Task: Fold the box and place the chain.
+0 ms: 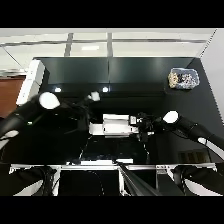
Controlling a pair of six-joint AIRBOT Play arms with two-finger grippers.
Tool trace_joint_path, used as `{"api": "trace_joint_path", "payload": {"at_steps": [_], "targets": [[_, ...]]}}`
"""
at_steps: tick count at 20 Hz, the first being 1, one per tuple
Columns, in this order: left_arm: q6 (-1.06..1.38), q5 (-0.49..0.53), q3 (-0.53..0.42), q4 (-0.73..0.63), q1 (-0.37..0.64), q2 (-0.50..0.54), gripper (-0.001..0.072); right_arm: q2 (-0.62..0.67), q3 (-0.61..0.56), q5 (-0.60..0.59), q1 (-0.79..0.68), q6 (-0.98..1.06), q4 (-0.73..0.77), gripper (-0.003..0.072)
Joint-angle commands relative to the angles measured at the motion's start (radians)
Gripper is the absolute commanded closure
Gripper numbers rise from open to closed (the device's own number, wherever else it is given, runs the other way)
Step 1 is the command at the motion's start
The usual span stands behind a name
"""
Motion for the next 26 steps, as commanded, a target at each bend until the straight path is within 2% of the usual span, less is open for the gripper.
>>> {"api": "trace_joint_path", "payload": {"at_steps": [1,3,5,7,9,11,13,16,18,22,25,26], "targets": [[-0.196,-0.155,-0.005,0.121,0.161,0.056,0.0682,0.000,0.000,0.000,0.001,0.000,0.001,0.0618],[-0.386,-0.156,-0.066,0.095,0.242,0.047,0.0682,0.000,0.000,0.000,0.001,0.000,0.001,0.0618],[-0.635,-0.158,-0.142,-0.010,0.319,0.010,0.0682,0.000,0.000,0.001,0.001,0.000,0.001,0.0618],[-0.645,-0.219,-0.209,-0.216,0.390,-0.073,0.0681,0.000,0.000,0.000,0.001,0.000,0.001,0.0618],[-0.546,-0.257,-0.249,-0.425,0.433,-0.167,0.0682,0.000,0.000,0.000,0.001,0.000,0.001,0.0618],[-0.505,-0.251,-0.250,-0.529,0.441,-0.262,0.0684,0.000,0.000,0.000,0.001,0.000,0.001,0.0619],[-0.503,-0.176,-0.250,-0.537,0.409,-0.307,0.0685,0.000,0.000,0.000,0.001,0.000,0.001,0.0619],[-0.509,-0.067,-0.250,-0.522,0.324,-0.312,0.0685,0.000,0.000,0.000,0.001,0.000,0.001,0.0619],[-0.525,-0.032,-0.250,-0.523,0.266,-0.313,0.0685,0.000,0.000,0.001,0.001,0.000,0.001,0.0619],[-0.469,-0.069,-0.250,-0.556,0.185,-0.317,0.0684,0.000,0.000,0.000,0.001,0.000,0.001,0.0619],[-0.342,-0.164,-0.241,-0.685,0.243,-0.315,0.0684,0.000,0.000,0.000,0.000,0.000,0.001,0.0619],[-0.341,-0.185,-0.233,-0.691,0.270,-0.312,0.0684,0.000,0.000,0.000,0.001,0.000,0.001,0.0619]]}}
